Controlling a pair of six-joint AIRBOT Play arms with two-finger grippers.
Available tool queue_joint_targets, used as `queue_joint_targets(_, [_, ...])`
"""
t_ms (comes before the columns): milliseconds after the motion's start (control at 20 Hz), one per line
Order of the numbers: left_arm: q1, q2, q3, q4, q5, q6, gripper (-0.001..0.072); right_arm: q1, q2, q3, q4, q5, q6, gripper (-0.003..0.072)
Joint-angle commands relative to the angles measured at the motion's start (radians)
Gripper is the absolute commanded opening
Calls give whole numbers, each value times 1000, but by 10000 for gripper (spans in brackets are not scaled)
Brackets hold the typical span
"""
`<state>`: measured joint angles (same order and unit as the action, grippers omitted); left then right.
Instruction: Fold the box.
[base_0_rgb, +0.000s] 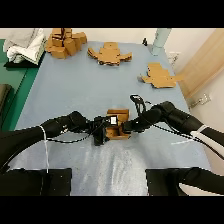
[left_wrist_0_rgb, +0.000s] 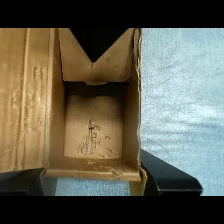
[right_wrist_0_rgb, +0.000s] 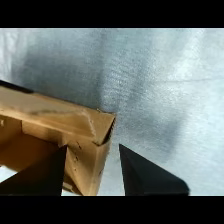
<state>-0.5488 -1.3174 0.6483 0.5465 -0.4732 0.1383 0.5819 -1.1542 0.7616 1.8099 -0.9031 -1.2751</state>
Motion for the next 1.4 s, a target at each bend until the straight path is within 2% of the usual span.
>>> queue_joint_targets(0, [0,0,0,0,0,0,470,91,-57,64,-194,-47,250,477])
queue_joint_targets(250, [0,0,0,0,1,0,471,192,-160,168,-362,-206,433,470])
queue_joint_targets(400, [0,0,0,0,0,0,471,198,-179,177,-375,-220,480,297])
queue_joint_targets(550, [0,0,0,0,0,0,471,200,-181,177,-392,-222,489,7])
queue_joint_targets(700, [0,0,0,0,0,0,470,200,-181,177,-375,-233,484,4])
queue_joint_targets(750, [0,0,0,0,0,0,470,200,-180,177,-362,-233,472,106])
queue_joint_targets(800, [0,0,0,0,0,0,471,200,-180,178,-357,-234,471,384])
queue_joint_targets(850, [0,0,0,0,0,0,471,200,-180,178,-348,-234,470,452])
queue_joint_targets(1000, [0,0,0,0,0,0,470,200,-180,178,-347,-233,470,447])
queue_joint_targets(1050, [0,0,0,0,0,0,470,200,-181,178,-347,-231,470,379])
queue_joint_targets(1100, [0,0,0,0,0,0,471,200,-181,178,-347,-232,470,256])
queue_joint_targets(1150, [0,0,0,0,0,0,470,200,-181,178,-348,-232,470,19])
queue_joint_targets(1200, [0,0,0,0,0,0,471,200,-181,178,-348,-232,470,4])
queue_joint_targets(1250, [0,0,0,0,0,0,470,200,-181,178,-348,-230,470,4])
queue_joint_targets(1300, [0,0,0,0,0,0,471,200,-181,178,-344,-230,470,56])
queue_joint_targets(1350, [0,0,0,0,0,0,470,200,-180,178,-339,-230,470,359])
